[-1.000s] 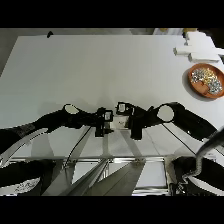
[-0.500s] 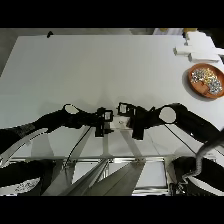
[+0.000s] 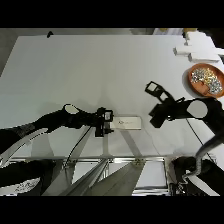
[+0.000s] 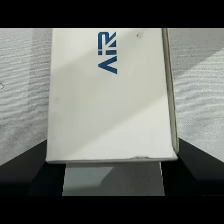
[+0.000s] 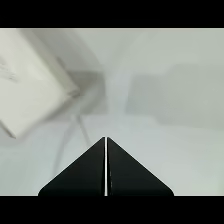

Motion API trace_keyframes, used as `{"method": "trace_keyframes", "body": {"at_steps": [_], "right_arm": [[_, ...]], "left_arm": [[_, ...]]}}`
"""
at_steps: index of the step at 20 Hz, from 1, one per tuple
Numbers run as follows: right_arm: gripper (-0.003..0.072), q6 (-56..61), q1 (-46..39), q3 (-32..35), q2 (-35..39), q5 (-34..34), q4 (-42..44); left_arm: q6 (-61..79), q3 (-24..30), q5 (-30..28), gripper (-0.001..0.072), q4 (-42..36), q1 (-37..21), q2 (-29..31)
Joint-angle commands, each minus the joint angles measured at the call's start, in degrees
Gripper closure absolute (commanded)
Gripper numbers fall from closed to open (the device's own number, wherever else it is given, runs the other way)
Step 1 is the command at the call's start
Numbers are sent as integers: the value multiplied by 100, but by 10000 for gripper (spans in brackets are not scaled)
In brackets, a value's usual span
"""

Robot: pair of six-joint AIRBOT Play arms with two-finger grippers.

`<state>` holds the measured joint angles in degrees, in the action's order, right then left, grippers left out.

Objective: Fold the box and place the chain.

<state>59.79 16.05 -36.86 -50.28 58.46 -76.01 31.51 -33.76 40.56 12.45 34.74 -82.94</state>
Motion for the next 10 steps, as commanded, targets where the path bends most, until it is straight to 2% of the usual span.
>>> {"method": "trace_keyframes", "body": {"at_steps": [1,6,10], "right_arm": [[670,1683,-964,2,83,737,-1274],[670,2149,-2186,9,83,1631,-1270],[670,2271,-2402,9,87,2109,-1250]], "left_arm": [[0,-2,-2,507,2,-2,4],[-2,-2,-2,507,0,-2,4],[-2,-2,-2,507,2,-2,4]]}}
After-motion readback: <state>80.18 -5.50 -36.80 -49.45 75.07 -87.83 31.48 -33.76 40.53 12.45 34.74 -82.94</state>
